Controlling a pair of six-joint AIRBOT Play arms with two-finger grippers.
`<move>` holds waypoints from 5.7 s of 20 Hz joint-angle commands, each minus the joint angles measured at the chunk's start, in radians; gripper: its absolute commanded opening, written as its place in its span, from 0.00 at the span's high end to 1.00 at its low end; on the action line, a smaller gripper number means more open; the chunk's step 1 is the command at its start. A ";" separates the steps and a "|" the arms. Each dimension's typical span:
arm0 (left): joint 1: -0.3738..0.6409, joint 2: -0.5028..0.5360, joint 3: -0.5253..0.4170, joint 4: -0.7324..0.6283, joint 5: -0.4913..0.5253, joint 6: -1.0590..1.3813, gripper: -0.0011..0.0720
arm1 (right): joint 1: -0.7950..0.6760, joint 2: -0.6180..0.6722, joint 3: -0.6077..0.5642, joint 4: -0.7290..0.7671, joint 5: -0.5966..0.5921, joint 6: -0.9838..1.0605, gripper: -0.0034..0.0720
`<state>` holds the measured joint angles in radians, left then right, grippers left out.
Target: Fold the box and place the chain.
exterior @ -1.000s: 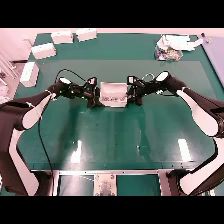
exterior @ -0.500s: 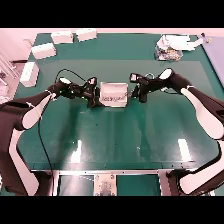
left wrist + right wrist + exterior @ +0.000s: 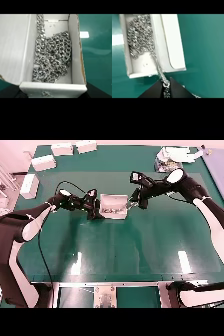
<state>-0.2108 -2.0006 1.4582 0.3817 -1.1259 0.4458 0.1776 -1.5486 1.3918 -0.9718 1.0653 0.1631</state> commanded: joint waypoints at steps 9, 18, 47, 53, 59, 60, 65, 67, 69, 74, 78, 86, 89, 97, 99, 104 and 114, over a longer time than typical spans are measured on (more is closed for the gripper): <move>0.001 0.001 0.000 0.000 0.000 0.000 0.50 | 0.210 0.234 0.002 -0.175 -0.071 0.204 0.95; 0.001 0.001 0.000 0.000 0.000 0.000 0.50 | 0.389 0.233 0.087 -0.331 -0.274 0.302 0.95; 0.001 0.001 0.000 0.000 0.000 0.000 0.50 | 0.002 0.034 -0.076 -0.176 -0.053 0.088 0.27; 0.001 0.001 0.000 0.000 0.000 0.000 0.50 | -0.059 -0.129 -0.074 -0.004 -0.074 -0.263 0.27; 0.001 0.001 0.000 0.000 0.000 0.000 0.50 | -0.048 -0.248 -0.040 0.044 -0.103 -0.405 0.27; 0.001 0.001 0.000 0.000 0.000 0.000 0.50 | -0.045 -0.256 -0.029 0.064 -0.102 -0.420 0.28; 0.001 0.001 0.000 0.000 0.000 0.000 0.50 | -0.030 -0.303 0.023 0.081 -0.089 -0.438 0.38; 0.001 0.001 0.000 0.000 0.000 0.000 0.50 | -0.030 -0.315 0.034 0.071 -0.036 -0.428 0.47; 0.001 0.001 0.000 0.000 0.000 0.000 0.50 | -0.037 -0.315 0.034 0.036 0.003 -0.386 0.62; 0.001 0.001 0.000 0.000 0.000 0.000 0.50 | -0.060 -0.314 0.048 0.011 0.009 -0.267 0.95; 0.001 0.001 0.000 0.000 0.000 0.000 0.50 | -0.061 -0.274 0.052 0.038 0.006 -0.219 0.95; 0.001 0.001 0.000 0.000 0.000 0.000 0.50 | -0.046 -0.138 0.052 0.101 0.076 -0.101 0.95; 0.001 0.001 0.000 0.000 0.000 0.000 0.50 | -0.029 -0.101 0.051 0.100 0.127 -0.049 0.95; 0.001 0.001 0.000 0.000 0.000 0.000 0.50 | 0.045 0.029 0.049 0.085 0.177 0.056 0.95; 0.001 0.001 0.000 0.000 0.000 0.000 0.50 | 0.085 0.065 0.049 0.078 0.169 0.063 0.95; 0.001 0.001 0.000 0.000 0.000 0.000 0.50 | 0.132 0.084 0.050 0.028 0.005 0.061 0.95; 0.001 0.001 0.000 0.000 0.000 0.000 0.50 | 0.168 0.083 0.051 0.029 -0.148 0.021 0.95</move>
<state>-0.2108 -2.0006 1.4582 0.3813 -1.1259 0.4458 0.3325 -1.4654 1.4418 -0.9413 0.9482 0.1986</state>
